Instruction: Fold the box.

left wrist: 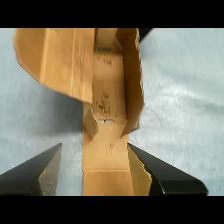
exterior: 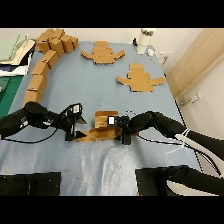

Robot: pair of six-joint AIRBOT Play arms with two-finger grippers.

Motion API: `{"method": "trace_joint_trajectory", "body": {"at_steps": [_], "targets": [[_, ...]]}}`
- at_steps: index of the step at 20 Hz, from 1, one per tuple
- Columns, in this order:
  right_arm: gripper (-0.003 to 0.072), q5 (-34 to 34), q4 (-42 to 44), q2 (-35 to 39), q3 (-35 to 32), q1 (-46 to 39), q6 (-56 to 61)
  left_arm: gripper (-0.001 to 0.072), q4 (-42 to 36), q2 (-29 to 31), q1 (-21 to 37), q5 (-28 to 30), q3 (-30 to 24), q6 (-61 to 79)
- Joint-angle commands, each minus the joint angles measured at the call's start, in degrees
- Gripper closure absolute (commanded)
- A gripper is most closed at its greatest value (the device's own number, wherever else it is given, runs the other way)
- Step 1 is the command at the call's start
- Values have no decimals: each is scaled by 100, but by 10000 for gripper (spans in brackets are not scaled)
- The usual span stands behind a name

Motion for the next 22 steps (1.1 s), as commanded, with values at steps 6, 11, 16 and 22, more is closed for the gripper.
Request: {"method": "trace_joint_trajectory", "body": {"at_steps": [6,11,16,22], "targets": [[130,0,2,0,2,0,2,96,-278,-2,-302,400,-337,151],[130,0,2,0,2,0,2,98,-785,-264,-706,680,-334,160],[129,-2,2,0,2,0,2,128,-999,-376,-872,975,-315,157],[129,0,2,0,2,0,2,474,-1023,-376,-887,1075,-315,157]]}}
